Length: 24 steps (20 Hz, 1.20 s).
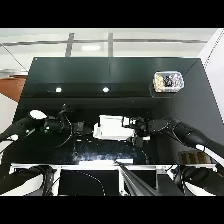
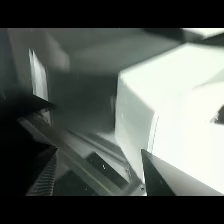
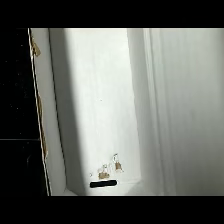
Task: Fold the box and place the chain.
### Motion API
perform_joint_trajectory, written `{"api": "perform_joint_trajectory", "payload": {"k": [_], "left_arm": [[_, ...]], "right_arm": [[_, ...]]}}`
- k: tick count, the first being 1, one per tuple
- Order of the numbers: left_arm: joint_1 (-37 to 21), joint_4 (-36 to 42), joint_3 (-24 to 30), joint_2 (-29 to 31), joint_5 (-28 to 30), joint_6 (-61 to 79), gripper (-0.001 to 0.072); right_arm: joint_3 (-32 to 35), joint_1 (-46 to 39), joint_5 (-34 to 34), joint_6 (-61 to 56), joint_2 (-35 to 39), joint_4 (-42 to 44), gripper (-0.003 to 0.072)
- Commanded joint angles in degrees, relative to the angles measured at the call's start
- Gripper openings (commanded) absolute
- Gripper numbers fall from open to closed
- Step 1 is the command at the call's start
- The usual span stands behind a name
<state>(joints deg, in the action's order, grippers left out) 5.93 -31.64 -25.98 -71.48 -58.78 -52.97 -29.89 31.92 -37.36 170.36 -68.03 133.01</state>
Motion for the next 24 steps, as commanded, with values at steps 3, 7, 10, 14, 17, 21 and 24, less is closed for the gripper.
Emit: {"api": "perform_joint_trajectory", "payload": {"k": [3,7,10,14,17,21,24], "left_arm": [[2.4,0.2,-2.7,-0.1,-4.6,0.2,0.0701],[2.5,0.9,-2.7,0.7,-7.1,0.0,0.0701],[3.3,1.7,-2.7,3.1,-6.2,0.0,0.0701],[7.7,1.7,-2.7,3.4,-1.1,-0.8,0.07],[12.7,1.7,-2.8,3.4,4.8,-3.4,0.0699],[16.6,-1.6,-3.9,3.4,10.1,-9.6,0.0699],[16.5,-3.7,-5.7,3.4,10.1,-10.6,0.07]], "right_arm": [[0.0,0.0,0.0,0.0,0.0,0.0,0.0467],[0.0,0.7,0.0,-0.2,0.0,0.0,0.0467],[0.0,1.1,0.1,-0.2,0.0,0.0,0.0467],[0.0,1.1,0.3,-0.2,0.0,0.0,0.0467],[0.0,1.1,0.3,-0.2,0.0,0.0,0.0467],[0.0,1.1,0.3,-0.2,0.0,0.0,0.0467],[0.0,1.1,0.3,-0.2,0.0,0.0,0.0467]]}}
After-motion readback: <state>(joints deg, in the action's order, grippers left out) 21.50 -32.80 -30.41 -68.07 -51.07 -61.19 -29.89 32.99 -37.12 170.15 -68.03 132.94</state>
